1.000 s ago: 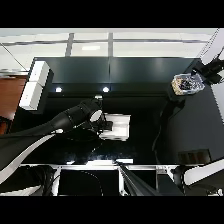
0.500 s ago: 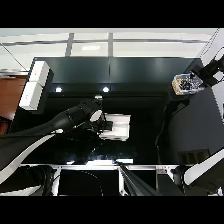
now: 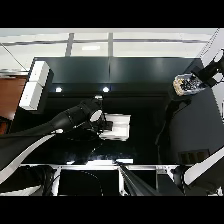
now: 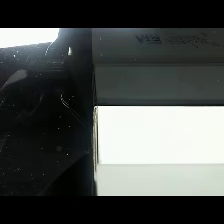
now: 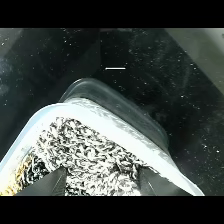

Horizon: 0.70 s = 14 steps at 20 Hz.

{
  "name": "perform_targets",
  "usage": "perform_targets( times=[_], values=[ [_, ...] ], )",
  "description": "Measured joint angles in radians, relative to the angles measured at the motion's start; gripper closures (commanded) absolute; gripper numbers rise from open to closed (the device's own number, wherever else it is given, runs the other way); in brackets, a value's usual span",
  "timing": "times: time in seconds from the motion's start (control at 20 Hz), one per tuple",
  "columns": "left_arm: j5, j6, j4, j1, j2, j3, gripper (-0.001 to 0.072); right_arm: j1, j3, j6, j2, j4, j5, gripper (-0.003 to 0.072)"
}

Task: Fold the box and place the chain.

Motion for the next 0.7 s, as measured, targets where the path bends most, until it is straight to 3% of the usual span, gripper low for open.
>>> perform_targets(
  times=[0.05, 0.1, 0.4, 0.7],
  values=[
    [0.000, 0.000, 0.000, 0.000, 0.000, 0.000, 0.0683, 0.000, 0.000, -0.011, -0.001, 0.006, 0.009, 0.0568],
    [0.000, 0.000, 0.000, 0.000, 0.000, 0.000, 0.0684, -0.002, 0.000, -0.019, -0.001, 0.013, 0.021, 0.0675],
    [-0.001, 0.000, 0.000, 0.000, 0.000, 0.000, 0.0683, -0.002, -0.001, -0.107, 0.044, 0.040, 0.039, 0.0677],
    [-0.001, 0.000, 0.000, 0.000, 0.000, 0.000, 0.0684, 0.026, -0.001, -0.310, 0.227, 0.066, 0.084, 0.0679]
  ],
)
